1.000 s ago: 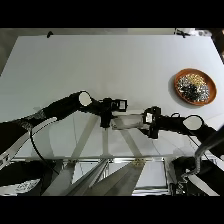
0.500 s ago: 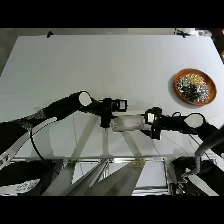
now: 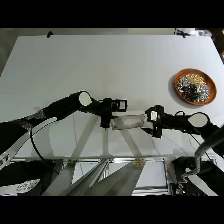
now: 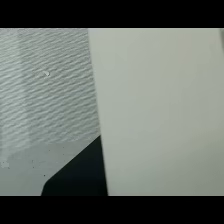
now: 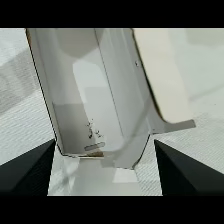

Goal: Fold the box and place the chain.

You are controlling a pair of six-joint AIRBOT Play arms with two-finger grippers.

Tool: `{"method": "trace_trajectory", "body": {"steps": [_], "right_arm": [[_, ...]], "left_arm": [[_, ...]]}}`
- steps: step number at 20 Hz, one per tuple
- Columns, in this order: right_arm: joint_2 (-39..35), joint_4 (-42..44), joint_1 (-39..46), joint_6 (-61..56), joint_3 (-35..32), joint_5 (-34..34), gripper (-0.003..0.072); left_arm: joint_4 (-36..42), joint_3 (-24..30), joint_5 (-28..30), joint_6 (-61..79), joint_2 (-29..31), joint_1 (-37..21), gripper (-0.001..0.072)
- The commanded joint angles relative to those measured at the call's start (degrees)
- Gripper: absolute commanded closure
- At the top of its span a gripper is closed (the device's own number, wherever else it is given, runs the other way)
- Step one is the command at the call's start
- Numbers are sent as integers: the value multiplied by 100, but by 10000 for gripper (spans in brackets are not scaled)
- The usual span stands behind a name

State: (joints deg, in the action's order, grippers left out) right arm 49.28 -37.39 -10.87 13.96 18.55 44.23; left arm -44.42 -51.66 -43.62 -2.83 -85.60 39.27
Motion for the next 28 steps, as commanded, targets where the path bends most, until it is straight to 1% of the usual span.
{"method": "trace_trajectory", "body": {"steps": [1,4,7,11,16,22,24,26,28], "right_arm": [[-7,57,7,13,94,-37,-2],[81,59,4,101,109,-22,-2],[391,98,4,188,109,-7,-2],[664,369,4,835,111,-13,-2],[975,520,-96,1207,129,-42,-1],[1351,577,-203,1204,168,-13,0],[1366,579,-203,1207,168,-11,33],[1366,579,-203,1207,168,-28,34],[1373,579,-203,1209,168,-33,65]], "left_arm": [[-2,-2,4,0,-2,4,697],[0,-2,2,0,-2,4,697],[0,-2,4,0,-2,4,697],[0,-2,4,0,-2,4,697],[0,-2,4,0,-2,4,697],[0,-2,4,0,-2,4,697],[-2,-2,4,0,-2,4,697],[0,-2,4,0,-2,4,697],[-2,-2,4,0,-2,4,697]]}}
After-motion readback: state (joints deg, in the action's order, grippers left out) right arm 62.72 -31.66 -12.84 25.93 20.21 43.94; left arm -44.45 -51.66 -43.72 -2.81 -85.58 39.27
